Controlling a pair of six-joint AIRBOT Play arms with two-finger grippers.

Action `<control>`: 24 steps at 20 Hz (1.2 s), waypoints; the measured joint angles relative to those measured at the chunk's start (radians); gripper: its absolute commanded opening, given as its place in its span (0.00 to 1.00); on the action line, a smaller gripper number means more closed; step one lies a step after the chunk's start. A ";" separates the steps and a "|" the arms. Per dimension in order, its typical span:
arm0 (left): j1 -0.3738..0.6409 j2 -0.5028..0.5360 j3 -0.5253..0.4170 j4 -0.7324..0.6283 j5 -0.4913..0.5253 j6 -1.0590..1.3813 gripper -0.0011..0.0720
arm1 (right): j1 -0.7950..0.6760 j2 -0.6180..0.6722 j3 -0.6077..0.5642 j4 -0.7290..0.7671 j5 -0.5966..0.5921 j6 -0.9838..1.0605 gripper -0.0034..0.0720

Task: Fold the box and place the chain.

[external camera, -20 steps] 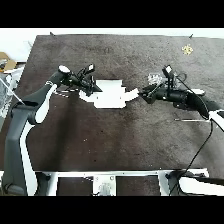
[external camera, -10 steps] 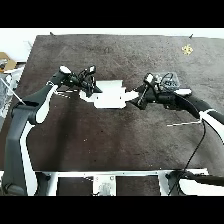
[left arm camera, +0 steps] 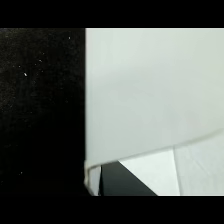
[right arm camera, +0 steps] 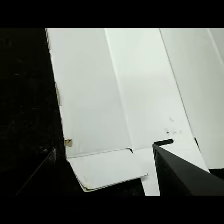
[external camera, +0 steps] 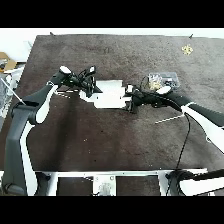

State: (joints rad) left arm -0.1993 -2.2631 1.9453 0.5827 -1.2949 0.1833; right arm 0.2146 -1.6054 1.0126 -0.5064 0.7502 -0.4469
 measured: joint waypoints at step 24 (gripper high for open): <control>0.000 0.000 0.000 0.000 0.002 0.000 0.03 | -0.040 -0.089 0.232 -0.007 0.030 0.077 0.95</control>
State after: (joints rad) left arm -0.1993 -2.2631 1.9450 0.5831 -1.2926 0.1837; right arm 0.1749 -1.6943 1.2449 -0.5137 0.7799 -0.3702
